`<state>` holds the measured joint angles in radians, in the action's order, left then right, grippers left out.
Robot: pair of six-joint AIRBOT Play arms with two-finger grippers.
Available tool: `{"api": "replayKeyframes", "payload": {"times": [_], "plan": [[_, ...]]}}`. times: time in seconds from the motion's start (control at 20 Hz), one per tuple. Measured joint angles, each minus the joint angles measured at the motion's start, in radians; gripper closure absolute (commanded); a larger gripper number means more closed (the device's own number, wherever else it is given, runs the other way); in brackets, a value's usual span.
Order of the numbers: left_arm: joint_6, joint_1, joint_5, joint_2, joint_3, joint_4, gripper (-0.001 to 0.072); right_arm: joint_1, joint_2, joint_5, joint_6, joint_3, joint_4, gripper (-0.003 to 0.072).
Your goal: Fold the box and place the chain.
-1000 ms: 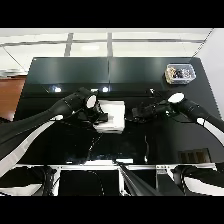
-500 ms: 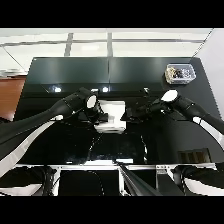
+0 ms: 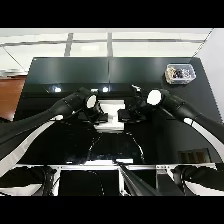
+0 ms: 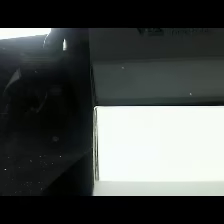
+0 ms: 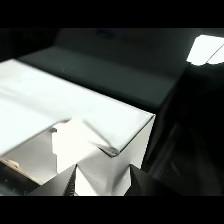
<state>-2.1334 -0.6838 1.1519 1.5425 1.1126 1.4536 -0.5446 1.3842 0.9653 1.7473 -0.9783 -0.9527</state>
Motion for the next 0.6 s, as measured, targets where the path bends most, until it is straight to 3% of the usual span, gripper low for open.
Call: {"api": "replayKeyframes", "payload": {"times": [0.15, 0.2, 0.6], "plan": [[0.002, 0.0, 0.0, 0.0, 0.0, 0.001, 0.0682, -0.053, 0.0, -0.008, 0.169, -0.032, -0.129, 0.034], [0.002, 0.0, 0.0, 0.0, 0.0, 0.001, 0.0682, -0.067, 0.001, -0.01, 0.212, -0.038, -0.163, 0.0421], [0.002, 0.0, 0.0, 0.0, 0.0, 0.0, 0.0682, -0.154, 0.053, 0.013, 0.425, -0.074, -0.343, 0.043]]}}
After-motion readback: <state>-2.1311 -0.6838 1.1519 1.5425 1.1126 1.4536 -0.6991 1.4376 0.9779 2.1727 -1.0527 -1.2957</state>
